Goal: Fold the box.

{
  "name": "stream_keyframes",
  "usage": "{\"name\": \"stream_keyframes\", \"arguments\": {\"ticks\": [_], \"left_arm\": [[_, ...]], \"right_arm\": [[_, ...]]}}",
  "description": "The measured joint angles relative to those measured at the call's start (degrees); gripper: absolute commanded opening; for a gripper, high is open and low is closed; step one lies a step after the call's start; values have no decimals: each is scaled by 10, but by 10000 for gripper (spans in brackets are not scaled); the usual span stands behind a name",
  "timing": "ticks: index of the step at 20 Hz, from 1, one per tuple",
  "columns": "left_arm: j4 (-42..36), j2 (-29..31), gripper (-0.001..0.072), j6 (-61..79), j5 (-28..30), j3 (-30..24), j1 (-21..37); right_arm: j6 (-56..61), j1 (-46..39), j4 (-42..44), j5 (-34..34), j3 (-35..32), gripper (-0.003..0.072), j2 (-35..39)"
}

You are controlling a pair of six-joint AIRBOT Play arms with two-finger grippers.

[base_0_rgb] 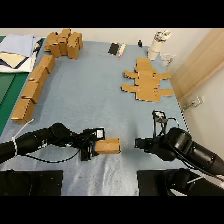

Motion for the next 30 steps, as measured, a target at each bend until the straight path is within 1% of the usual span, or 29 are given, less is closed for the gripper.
{"name": "stream_keyframes", "arguments": {"ticks": [3, 6, 11, 13, 16, 19, 22, 25, 27, 30], "left_arm": [[-5, 0, 438, 0, 1, 0, 0], [-7, 0, 429, 0, -3, 0, -1], [-25, 1, 430, -7, -4, 4, -1], [-20, 7, 429, -47, 6, 12, 1], [39, 19, 429, -166, 41, 38, 21], [135, 15, 429, -305, 70, 85, 87], [212, -28, 430, -411, 78, 160, 192], [249, -113, 430, -484, 63, 260, 299], [263, -176, 430, -538, 54, 329, 359], [278, -258, 430, -605, 39, 421, 422]], "right_arm": [[-21, -23, 22, 45, 2, 2, -31], [-29, -32, 26, 81, 3, 2, -44], [-34, -37, 12, 101, 3, 2, -50], [-31, -37, 0, 102, 3, 2, -51], [-22, -37, -11, 102, 3, 2, -51], [-19, -37, -15, 101, 3, 2, -51], [-16, -37, -17, 103, 3, 2, -51], [-16, -37, -20, 110, 3, 2, -51], [-16, -37, -25, 115, 3, 2, -51], [-16, -37, -33, 127, 3, 2, -51]]}}
